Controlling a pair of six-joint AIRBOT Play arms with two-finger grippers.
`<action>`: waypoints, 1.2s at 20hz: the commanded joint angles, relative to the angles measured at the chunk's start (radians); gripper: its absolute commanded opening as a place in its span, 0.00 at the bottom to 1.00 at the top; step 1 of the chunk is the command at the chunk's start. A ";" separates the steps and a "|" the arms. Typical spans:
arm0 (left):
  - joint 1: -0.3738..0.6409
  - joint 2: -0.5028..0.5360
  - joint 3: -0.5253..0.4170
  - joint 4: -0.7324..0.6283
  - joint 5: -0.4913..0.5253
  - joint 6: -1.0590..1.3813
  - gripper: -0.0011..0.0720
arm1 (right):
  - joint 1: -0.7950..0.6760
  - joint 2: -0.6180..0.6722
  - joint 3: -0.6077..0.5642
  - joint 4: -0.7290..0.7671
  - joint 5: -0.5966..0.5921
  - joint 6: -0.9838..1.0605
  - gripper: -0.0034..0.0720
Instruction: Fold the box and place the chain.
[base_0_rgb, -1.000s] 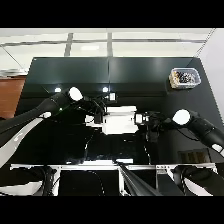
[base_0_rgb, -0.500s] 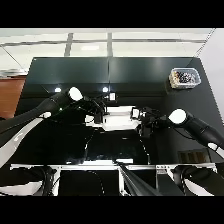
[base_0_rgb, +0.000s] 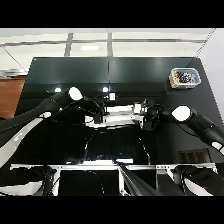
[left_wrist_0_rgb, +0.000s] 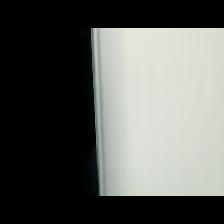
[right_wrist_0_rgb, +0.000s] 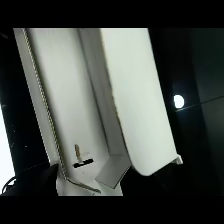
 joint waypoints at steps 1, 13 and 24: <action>-0.001 0.000 0.000 0.000 -0.026 0.008 0.06 | -0.021 0.001 0.011 0.034 0.057 -0.010 0.88; -0.001 0.000 0.000 0.001 -0.043 0.008 0.06 | -0.042 -0.108 0.010 0.275 0.092 -0.204 0.88; -0.001 -0.022 0.000 0.015 -0.035 0.012 0.06 | -0.040 -0.195 0.006 0.198 0.143 -0.257 0.88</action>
